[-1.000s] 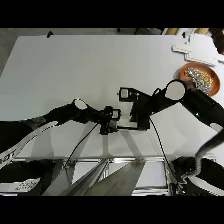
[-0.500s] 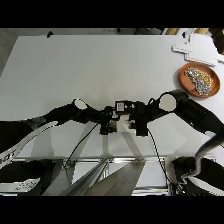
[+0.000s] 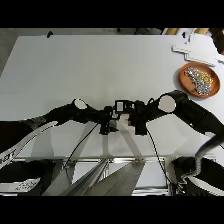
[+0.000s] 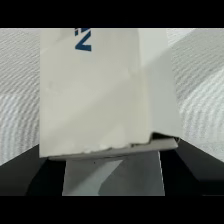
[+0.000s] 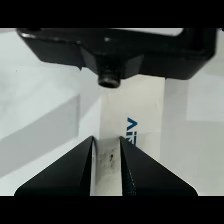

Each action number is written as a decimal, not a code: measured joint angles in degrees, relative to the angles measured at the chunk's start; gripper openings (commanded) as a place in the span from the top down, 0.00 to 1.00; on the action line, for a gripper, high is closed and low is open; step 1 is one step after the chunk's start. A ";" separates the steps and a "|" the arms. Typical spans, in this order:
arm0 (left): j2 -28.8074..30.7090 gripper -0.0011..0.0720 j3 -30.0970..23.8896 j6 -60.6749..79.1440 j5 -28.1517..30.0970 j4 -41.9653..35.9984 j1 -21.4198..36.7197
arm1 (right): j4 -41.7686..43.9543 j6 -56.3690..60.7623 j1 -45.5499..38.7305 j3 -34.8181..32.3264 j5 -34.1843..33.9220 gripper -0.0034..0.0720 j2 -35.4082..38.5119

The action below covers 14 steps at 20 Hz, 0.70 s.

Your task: Fold the box and place the chain.

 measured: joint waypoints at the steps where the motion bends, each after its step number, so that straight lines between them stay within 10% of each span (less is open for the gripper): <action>1: 0.00 0.70 0.00 0.00 0.02 -0.02 0.00 | -0.24 0.37 0.00 0.00 -0.17 0.75 0.00; 14: 0.00 0.70 0.00 0.09 0.09 0.00 0.02 | -3.23 3.72 0.02 0.00 -2.54 0.80 2.10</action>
